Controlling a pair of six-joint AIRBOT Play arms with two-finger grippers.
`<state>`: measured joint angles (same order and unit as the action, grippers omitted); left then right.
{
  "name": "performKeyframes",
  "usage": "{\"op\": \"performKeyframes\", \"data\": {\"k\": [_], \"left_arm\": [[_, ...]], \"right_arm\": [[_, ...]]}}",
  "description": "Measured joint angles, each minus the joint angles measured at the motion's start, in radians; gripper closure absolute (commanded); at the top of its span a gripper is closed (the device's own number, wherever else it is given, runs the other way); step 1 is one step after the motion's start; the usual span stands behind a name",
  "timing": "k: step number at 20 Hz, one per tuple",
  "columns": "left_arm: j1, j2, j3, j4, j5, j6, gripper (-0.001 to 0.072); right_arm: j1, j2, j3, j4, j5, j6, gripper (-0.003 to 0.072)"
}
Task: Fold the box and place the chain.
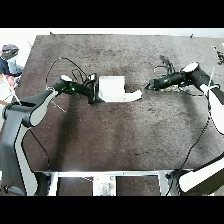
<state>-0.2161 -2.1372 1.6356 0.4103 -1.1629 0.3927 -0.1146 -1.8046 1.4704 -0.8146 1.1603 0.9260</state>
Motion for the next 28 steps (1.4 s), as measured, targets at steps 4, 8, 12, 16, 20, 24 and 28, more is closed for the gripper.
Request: {"op": "performKeyframes", "data": {"k": [4,8,12,16,20,24,28], "left_arm": [[0.000,0.000,0.000,0.000,0.000,0.000,0.0300],[0.000,0.000,0.000,0.000,0.000,0.000,0.0300],[0.000,0.000,0.000,0.000,0.000,0.000,0.0300],[0.000,0.000,0.000,0.000,0.000,0.000,0.0300],[0.000,0.000,0.000,0.000,0.000,0.000,0.0300],[0.000,0.000,0.000,0.000,0.000,0.000,0.0300],[0.000,0.000,0.000,0.000,0.000,0.000,0.0299]], "right_arm": [[0.021,-0.040,-0.047,0.014,0.011,0.042,0.0675],[0.077,-0.065,-0.066,0.090,0.014,-0.011,0.0673],[0.097,-0.069,-0.031,0.152,0.030,-0.045,0.0478],[0.105,-0.069,0.012,0.180,0.041,-0.043,0.0305],[0.127,-0.070,0.029,0.206,0.045,-0.031,0.0305],[0.169,-0.071,0.034,0.212,0.045,-0.014,0.0222],[0.205,-0.071,0.046,0.177,0.034,0.019,0.0222]]}}
